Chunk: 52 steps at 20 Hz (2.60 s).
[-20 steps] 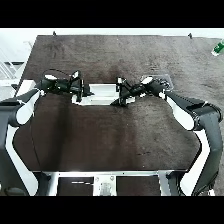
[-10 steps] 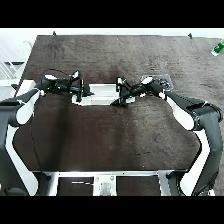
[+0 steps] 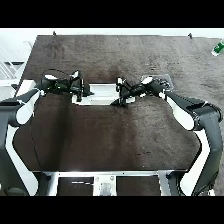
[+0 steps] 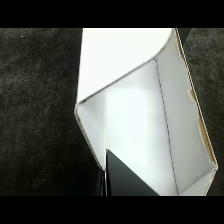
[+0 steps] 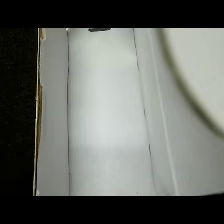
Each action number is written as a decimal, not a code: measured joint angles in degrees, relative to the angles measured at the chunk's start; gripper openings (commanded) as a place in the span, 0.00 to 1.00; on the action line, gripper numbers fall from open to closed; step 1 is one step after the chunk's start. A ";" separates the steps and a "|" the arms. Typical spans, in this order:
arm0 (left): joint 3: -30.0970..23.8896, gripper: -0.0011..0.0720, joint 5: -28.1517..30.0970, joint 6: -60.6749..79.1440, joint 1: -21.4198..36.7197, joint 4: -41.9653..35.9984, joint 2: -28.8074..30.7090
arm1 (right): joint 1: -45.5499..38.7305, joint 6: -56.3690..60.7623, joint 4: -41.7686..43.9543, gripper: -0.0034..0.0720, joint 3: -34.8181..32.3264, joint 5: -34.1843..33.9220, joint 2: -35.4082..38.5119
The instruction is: Fold the box and place the chain.
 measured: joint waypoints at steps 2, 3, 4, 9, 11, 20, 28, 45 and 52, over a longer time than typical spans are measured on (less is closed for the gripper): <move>0.00 0.05 0.04 0.02 0.00 -0.24 0.02 | -0.02 0.00 0.00 0.80 0.00 -0.02 0.00; 0.00 0.24 0.04 0.04 0.00 -0.28 0.02 | -0.02 0.00 0.00 0.80 0.00 -0.02 0.00; 0.00 0.46 0.13 0.04 0.00 -0.61 0.07 | -0.02 -0.04 -0.02 0.80 0.00 0.00 0.00; 0.13 0.42 -0.63 0.26 0.17 -0.57 0.33 | -0.02 -0.04 -0.02 0.80 0.00 0.00 0.00; 0.46 0.42 -1.75 0.42 0.92 -0.50 0.35 | -0.02 -0.04 -0.02 0.80 0.00 0.00 0.00; 7.19 0.04 -16.81 -3.26 8.70 -0.70 0.44 | -0.02 -0.02 -0.04 0.80 0.00 0.00 0.00; 6.19 0.04 -16.90 -14.40 8.63 -2.01 5.33 | -0.02 0.00 -0.04 0.80 0.00 0.02 0.00; -15.32 0.04 12.68 -24.02 -3.69 4.07 20.72 | -0.02 0.02 -0.02 0.80 0.00 0.02 0.00; -7.87 0.04 17.00 -27.04 -4.17 4.96 14.78 | -0.02 0.09 -0.02 0.80 0.02 0.00 0.00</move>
